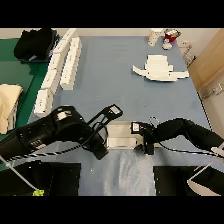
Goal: Fold the box.
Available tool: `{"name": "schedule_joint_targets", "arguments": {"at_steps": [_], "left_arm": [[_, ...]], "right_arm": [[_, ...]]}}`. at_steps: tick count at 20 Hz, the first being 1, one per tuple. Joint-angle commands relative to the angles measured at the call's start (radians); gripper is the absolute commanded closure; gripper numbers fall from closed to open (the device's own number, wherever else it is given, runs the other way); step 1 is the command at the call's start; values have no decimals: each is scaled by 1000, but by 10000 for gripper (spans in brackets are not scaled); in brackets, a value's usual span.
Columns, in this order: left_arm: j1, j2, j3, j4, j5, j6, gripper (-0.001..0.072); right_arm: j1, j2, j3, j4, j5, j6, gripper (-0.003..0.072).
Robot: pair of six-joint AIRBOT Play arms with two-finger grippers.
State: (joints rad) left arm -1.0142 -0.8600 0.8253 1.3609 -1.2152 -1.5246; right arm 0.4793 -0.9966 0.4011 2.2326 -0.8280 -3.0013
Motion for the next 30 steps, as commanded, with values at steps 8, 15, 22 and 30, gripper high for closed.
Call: {"name": "schedule_joint_targets", "arguments": {"at_steps": [8,15,22,30], "left_arm": [[386,80,-383,-462,463,1183,15],[386,-84,-433,-723,555,1556,15],[384,-143,-433,-831,587,1674,15],[372,-187,-433,-943,607,1727,15]], "right_arm": [[0,0,0,0,0,0,302],[0,0,0,0,0,0,303],[0,0,0,0,0,0,303],[0,0,0,0,0,0,303]]}}
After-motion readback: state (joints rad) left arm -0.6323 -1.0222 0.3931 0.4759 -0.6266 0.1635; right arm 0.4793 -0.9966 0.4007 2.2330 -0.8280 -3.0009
